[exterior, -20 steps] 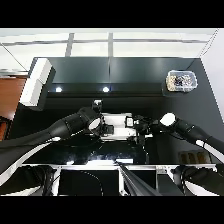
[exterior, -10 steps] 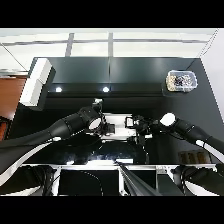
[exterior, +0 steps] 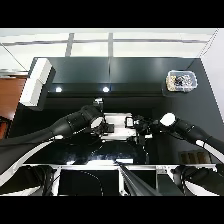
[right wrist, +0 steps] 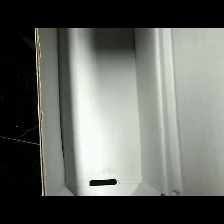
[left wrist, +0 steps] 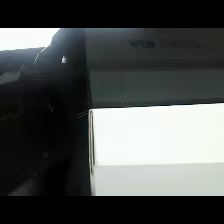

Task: Fold the box and place the chain.

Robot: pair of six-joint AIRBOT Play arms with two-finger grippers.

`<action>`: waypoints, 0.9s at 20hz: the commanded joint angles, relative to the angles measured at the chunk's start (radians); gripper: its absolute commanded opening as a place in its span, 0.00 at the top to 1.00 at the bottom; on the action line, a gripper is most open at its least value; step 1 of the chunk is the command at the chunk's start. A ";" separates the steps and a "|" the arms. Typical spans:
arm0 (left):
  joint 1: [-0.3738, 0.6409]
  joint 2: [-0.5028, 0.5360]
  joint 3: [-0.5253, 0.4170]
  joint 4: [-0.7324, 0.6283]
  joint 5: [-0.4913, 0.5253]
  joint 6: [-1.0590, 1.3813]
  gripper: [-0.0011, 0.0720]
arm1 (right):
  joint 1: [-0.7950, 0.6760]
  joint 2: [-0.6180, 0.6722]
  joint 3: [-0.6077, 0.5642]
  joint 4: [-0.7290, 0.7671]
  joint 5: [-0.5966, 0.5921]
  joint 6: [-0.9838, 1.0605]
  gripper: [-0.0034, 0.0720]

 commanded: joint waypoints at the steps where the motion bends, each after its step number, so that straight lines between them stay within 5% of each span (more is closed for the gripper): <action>1: 0.000 -0.006 0.002 0.000 -0.002 0.011 0.95 | 0.001 -0.001 0.000 0.001 0.000 0.001 0.30; 5: 0.000 -0.006 0.002 0.001 0.005 0.013 0.95 | 0.001 -0.001 0.000 0.001 0.001 0.003 0.28; 6: 0.001 -0.006 0.002 0.002 0.005 0.014 0.95 | 0.001 0.000 0.000 0.001 0.010 0.019 0.10; 7: 0.002 -0.005 0.002 0.004 0.004 0.015 0.95 | 0.001 0.003 0.001 0.001 0.027 0.025 0.07; 14: 0.002 -0.002 0.007 0.023 -0.011 0.037 0.95 | 0.000 0.167 0.001 -0.259 0.124 0.246 0.08; 18: 0.001 -0.002 0.007 0.023 -0.010 0.037 0.95 | 0.002 0.188 0.001 -0.266 0.122 0.244 0.12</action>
